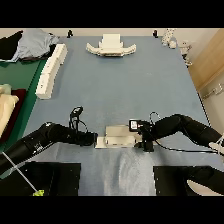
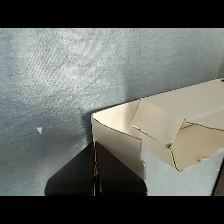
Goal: Fold the box.
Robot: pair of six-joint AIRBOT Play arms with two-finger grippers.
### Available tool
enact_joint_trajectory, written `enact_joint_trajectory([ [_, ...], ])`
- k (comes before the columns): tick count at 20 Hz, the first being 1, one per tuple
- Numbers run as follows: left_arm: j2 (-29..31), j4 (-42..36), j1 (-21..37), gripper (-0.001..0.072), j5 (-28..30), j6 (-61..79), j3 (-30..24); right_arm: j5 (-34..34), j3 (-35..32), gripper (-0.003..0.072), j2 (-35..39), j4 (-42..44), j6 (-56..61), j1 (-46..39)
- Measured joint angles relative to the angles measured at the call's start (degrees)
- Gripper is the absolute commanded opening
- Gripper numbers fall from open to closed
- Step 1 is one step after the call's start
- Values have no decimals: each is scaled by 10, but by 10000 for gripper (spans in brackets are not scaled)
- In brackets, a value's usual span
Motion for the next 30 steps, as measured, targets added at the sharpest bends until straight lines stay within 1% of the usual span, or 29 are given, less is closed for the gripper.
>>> enact_joint_trajectory([
  [9, -24, 2, 1, 11, 12, 6, -9, 0, 0, 415, 0, 0, 0, 0],
  [11, -26, -8, 1, 11, 13, 15, -9, 0, 0, 415, 0, 0, 0, 0],
  [14, -27, -43, 1, 11, 11, 47, -4, 0, 0, 415, 0, 0, 1, 0],
  [16, -23, -64, 1, 11, 4, 61, 2, 0, 0, 415, 0, 0, 1, 0],
  [24, 16, -100, 1, 15, -15, 82, 12, 0, 0, 415, 0, 0, 0, 0],
  [25, 18, -108, 1, 61, -17, 88, 14, 0, 0, 415, 0, 0, 0, 0],
  [26, 19, -116, 1, 334, -17, 93, 16, 0, 0, 415, 0, 0, 0, 0],
  [27, 19, -123, 1, 407, -18, 97, 19, 0, 0, 415, 0, 0, 0, 0],
  [30, 21, -139, 1, 410, -19, 104, 24, 0, 0, 415, 0, 0, 0, 0],
])
